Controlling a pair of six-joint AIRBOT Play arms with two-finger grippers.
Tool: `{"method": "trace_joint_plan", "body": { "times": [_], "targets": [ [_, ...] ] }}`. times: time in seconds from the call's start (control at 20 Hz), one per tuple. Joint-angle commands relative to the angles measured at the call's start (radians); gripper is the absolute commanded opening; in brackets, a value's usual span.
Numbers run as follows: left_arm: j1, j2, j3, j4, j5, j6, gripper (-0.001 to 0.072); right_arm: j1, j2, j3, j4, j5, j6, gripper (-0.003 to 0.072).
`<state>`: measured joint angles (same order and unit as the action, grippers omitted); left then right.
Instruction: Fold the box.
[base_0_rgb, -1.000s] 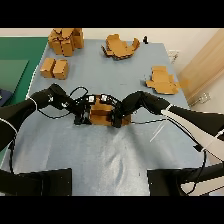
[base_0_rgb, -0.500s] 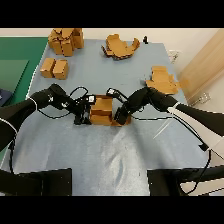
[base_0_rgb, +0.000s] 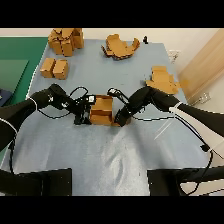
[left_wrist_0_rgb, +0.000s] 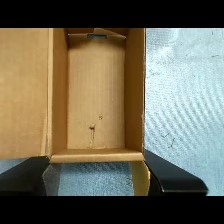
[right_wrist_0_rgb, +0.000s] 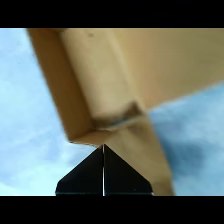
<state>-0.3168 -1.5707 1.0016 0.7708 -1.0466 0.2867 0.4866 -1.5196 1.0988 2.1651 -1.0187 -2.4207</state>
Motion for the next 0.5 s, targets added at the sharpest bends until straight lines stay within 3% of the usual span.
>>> {"method": "trace_joint_plan", "body": {
  "times": [0.0, 0.15, 0.35, 0.45],
  "targets": [
    [0.001, 0.0, 0.001, 0.0, 0.0, 0.001, 0.0098, 0.041, 0.0, 0.001, 0.03, 0.097, 0.003, 0.0003],
    [0.001, 0.0, 0.001, 0.0, 0.0, 0.0, 0.0097, 0.049, 0.0, 0.001, 0.056, 0.118, 0.011, 0.0003],
    [0.001, 0.0, 0.001, 0.0, 0.0, 0.0, 0.0097, 0.008, 0.008, -0.005, -0.079, -0.06, 0.172, 0.0002],
    [0.0, 0.0, 0.001, 0.0, 0.0, 0.0, 0.0097, -0.027, 0.057, -0.027, -0.084, -0.092, 0.189, 0.0001]
  ]
}}
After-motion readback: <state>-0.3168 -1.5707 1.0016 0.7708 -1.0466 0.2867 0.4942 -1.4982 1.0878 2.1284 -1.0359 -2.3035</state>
